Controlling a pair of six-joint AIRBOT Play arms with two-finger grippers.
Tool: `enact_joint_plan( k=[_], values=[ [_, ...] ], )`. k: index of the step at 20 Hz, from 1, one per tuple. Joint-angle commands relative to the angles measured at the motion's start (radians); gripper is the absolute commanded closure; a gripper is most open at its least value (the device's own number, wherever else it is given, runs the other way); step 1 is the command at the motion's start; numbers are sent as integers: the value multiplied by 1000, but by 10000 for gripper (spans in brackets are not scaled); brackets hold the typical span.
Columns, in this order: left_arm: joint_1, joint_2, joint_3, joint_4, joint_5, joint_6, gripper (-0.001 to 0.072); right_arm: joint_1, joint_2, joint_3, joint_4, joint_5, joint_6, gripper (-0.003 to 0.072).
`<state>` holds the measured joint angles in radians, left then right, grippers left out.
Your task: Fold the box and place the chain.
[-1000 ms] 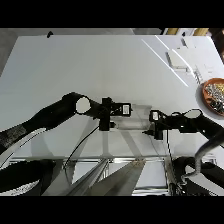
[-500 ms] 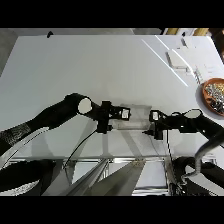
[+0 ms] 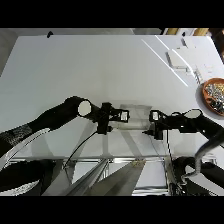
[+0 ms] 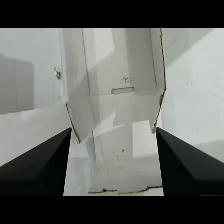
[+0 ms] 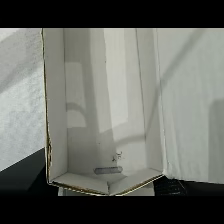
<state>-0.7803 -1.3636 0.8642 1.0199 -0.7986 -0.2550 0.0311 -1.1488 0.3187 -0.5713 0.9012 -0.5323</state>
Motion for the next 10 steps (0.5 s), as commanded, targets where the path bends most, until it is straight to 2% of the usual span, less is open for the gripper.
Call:
enact_joint_plan(
  k=[1, 4, 10],
  values=[
    [-1, -3, -2, -21, -4, 7, 144, 0, 0, 0, 0, 0, 0, 273],
    [-1, -17, -2, -21, -39, 4, 151, 0, 0, 0, 0, 0, 0, 273],
    [-26, -42, -2, -48, -8, 5, 154, 0, 0, 0, 0, 0, 0, 273]
  ],
)
